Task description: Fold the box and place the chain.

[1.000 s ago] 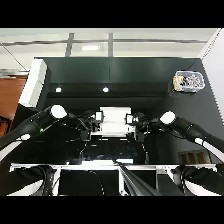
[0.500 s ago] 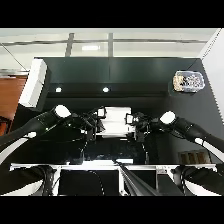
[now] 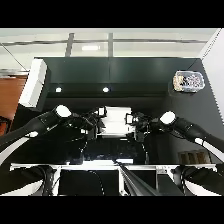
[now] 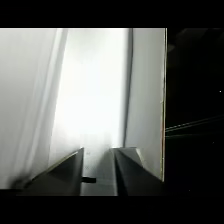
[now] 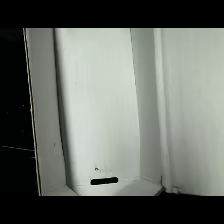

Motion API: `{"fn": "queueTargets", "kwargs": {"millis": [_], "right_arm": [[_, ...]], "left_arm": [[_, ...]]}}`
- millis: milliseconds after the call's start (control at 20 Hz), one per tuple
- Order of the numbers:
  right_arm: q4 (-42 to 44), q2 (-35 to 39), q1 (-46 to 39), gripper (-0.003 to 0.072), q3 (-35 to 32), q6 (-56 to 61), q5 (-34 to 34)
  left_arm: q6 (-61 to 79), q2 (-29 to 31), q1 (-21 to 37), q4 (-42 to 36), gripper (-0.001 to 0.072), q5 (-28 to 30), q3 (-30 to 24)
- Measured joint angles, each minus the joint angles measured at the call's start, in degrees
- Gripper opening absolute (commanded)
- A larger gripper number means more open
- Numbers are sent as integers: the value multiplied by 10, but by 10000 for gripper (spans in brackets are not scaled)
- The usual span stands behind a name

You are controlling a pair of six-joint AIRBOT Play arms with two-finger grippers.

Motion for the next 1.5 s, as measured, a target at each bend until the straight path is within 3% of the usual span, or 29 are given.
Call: {"fn": "queueTargets", "kwargs": {"millis": [50, 100, 150, 450, 700, 800, 950, 1050, 1300, 1350, 1450, 1500], "right_arm": [[0, 0, 0, 195, 0, 0, 0], [0, 0, 0, 195, 0, 1, 0], [0, 0, 0, 195, 0, 1, -1], [0, 0, 0, 195, 0, 1, -2], [0, 0, 0, 196, 0, 1, -1], [0, 0, 0, 196, 0, 1, -1], [0, 0, 0, 196, 0, 1, -1], [0, 0, 0, 195, 0, 1, -1], [0, 0, 0, 195, 0, 1, -1], [0, 0, 0, 195, 0, 1, -1], [0, 0, 0, 196, 0, 1, -1], [0, 0, 0, 195, 0, 1, -1]], "left_arm": [[0, 0, 0, 0, 326, 4, 0], [-4, 0, 0, 1, 51, 3, 0], [-5, 1, 0, 5, 26, 0, 0], [-132, 56, 48, 97, 25, -53, 4], [-277, 134, 194, 173, 26, -141, 0], [-349, 143, 257, 178, 26, -152, -9], [-502, 126, 336, 179, 26, -151, -31], [-565, 94, 357, 156, 26, -162, -40], [-611, -5, 302, 101, 42, -177, -47], [-604, -19, 281, 78, 151, -176, -48], [-580, -35, 245, 32, 262, -167, -47], [-567, -40, 232, 20, 459, -164, -45]]}}
